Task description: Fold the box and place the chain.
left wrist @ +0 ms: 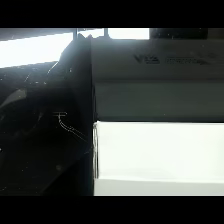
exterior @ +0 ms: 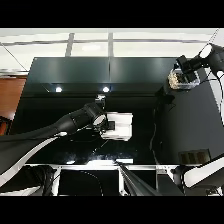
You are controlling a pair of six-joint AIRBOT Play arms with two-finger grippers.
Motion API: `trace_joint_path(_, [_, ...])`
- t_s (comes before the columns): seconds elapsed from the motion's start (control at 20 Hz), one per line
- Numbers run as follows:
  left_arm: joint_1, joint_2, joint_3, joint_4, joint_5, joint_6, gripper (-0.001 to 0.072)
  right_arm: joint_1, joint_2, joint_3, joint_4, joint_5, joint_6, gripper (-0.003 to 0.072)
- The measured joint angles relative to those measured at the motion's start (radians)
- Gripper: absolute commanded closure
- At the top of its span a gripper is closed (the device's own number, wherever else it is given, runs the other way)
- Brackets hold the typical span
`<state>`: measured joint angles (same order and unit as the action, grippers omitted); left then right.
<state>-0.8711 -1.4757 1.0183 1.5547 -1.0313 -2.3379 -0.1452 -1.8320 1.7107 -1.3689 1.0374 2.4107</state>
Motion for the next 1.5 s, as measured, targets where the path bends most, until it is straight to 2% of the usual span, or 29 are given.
trace_joint_path(0.85, [0.0, 0.0, 0.0, 0.0, 0.0, -0.001, 0.0678, -0.011, -0.09, 0.006, 0.027, -0.071, 0.024, 0.014])
trace_joint_path(0.9, [0.0, 0.0, 0.0, 0.0, 0.0, -0.001, 0.0678, -0.011, -0.094, 0.006, 0.028, -0.077, 0.025, 0.0187])
trace_joint_path(1.05, [0.0, 0.0, 0.0, 0.0, 0.0, -0.001, 0.0678, -0.012, -0.101, 0.007, 0.037, -0.073, -0.003, 0.065])
trace_joint_path(1.25, [0.0, 0.0, 0.0, 0.0, 0.0, -0.001, 0.0678, -0.029, -0.095, 0.018, 0.12, -0.042, -0.142, 0.0671])
trace_joint_path(1.5, [0.0, 0.0, 0.0, 0.0, 0.0, -0.001, 0.0678, -0.068, -0.01, 0.032, 0.186, -0.005, -0.295, 0.0672])
